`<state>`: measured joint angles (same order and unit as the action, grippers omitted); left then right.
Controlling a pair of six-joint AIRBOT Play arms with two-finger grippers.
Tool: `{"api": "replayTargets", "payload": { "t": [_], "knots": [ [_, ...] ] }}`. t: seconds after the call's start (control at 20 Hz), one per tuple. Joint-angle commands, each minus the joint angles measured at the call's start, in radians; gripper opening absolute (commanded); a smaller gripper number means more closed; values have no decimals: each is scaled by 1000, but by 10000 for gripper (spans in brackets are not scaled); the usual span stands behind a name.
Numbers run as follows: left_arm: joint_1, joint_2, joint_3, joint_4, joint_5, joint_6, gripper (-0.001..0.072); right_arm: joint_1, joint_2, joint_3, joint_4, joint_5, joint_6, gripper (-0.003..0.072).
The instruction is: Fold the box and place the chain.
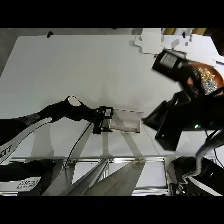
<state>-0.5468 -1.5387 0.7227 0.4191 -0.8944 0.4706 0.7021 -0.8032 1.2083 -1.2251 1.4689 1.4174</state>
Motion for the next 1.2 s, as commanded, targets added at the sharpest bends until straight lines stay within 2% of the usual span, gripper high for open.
{"api": "replayTargets", "payload": {
  "t": [0.0, 0.25, 0.4, 0.7, 0.75, 0.8, 0.85, 1.0, 1.15],
  "knots": [
    [1, 1, 0, 0, 0, 0, 114, 108, 22, -116, -60, -120, 80, 17],
    [1, 1, 0, 0, 0, 0, 114, 143, 21, -315, -197, -426, 230, 16],
    [1, 1, 0, 0, 0, 0, 114, 143, -3, -388, -252, -541, 288, 16],
    [1, 1, 0, 0, 0, 1, 114, 143, -187, -408, -272, -565, 289, 19],
    [1, 1, 0, 0, 0, 0, 114, 143, -209, -407, -272, -567, 293, 69],
    [1, 1, 0, 0, 0, 0, 114, 143, -218, -407, -272, -564, 304, 203],
    [1, 1, 0, 0, 0, 0, 114, 143, -216, -404, -272, -558, 304, 264],
    [1, 1, 0, 0, 0, 0, 114, 101, -202, -330, -280, -438, 299, 265],
    [1, 1, 0, 0, 0, 0, 114, -15, -146, -209, -283, -306, 234, 264]
  ]
}}
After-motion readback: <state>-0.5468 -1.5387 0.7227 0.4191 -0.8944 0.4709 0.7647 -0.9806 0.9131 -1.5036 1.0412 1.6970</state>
